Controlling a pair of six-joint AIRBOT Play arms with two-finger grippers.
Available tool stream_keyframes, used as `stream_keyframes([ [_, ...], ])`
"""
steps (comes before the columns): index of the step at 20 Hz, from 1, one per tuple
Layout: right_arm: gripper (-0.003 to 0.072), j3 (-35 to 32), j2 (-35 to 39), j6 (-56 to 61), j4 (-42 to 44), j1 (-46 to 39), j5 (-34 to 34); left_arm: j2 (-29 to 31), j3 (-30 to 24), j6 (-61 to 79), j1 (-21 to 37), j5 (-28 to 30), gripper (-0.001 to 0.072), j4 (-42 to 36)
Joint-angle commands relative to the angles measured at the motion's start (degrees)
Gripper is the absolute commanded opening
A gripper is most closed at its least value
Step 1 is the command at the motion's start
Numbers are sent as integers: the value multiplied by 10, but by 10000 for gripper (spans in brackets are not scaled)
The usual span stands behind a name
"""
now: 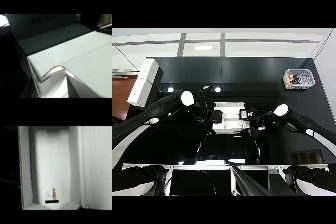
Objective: Fold the box and place the chain.
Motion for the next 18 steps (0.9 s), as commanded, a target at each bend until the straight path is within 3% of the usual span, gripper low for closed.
stream_keyframes([
  [1, 479, 0, 0, 0, 0, 0, 0, 0, 4, -80, -23, 0, 489, 63],
  [7, 479, 0, 0, 0, 0, 0, 0, -9, 49, -209, -84, -43, 488, 239],
  [11, 480, 0, 0, 0, 0, 0, 0, -50, 85, -209, -94, -98, 488, 239],
  [18, 479, 0, 0, 0, 0, 0, 0, -65, 89, -251, -96, -116, 449, 241],
])
